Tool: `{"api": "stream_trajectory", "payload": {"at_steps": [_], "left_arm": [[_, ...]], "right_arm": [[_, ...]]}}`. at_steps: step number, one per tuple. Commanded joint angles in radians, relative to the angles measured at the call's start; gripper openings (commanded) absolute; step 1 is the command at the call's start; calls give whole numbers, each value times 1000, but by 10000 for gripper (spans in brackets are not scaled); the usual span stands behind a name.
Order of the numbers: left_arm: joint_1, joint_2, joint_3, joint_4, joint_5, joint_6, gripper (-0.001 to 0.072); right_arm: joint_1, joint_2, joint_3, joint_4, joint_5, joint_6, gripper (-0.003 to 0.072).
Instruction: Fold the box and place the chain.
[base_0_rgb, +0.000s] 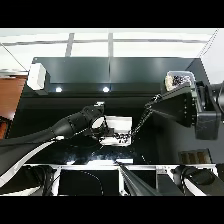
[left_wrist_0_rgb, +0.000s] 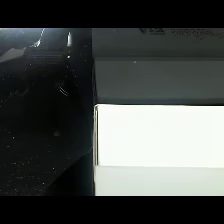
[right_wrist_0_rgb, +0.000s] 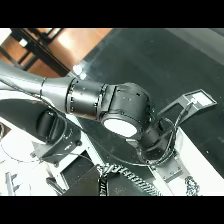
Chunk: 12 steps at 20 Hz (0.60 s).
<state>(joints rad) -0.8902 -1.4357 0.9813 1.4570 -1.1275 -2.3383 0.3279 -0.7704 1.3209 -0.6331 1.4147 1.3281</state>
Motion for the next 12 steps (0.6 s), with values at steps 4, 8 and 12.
{"api": "stream_trajectory", "payload": {"at_steps": [4,8,12], "left_arm": [[0,0,0,0,0,0,30],[0,0,0,0,0,0,30],[0,0,0,0,0,0,30]], "right_arm": [[5,-11,0,81,-64,-25,12],[5,-16,0,99,-111,-32,13],[31,-45,-38,97,-107,-46,13]]}}
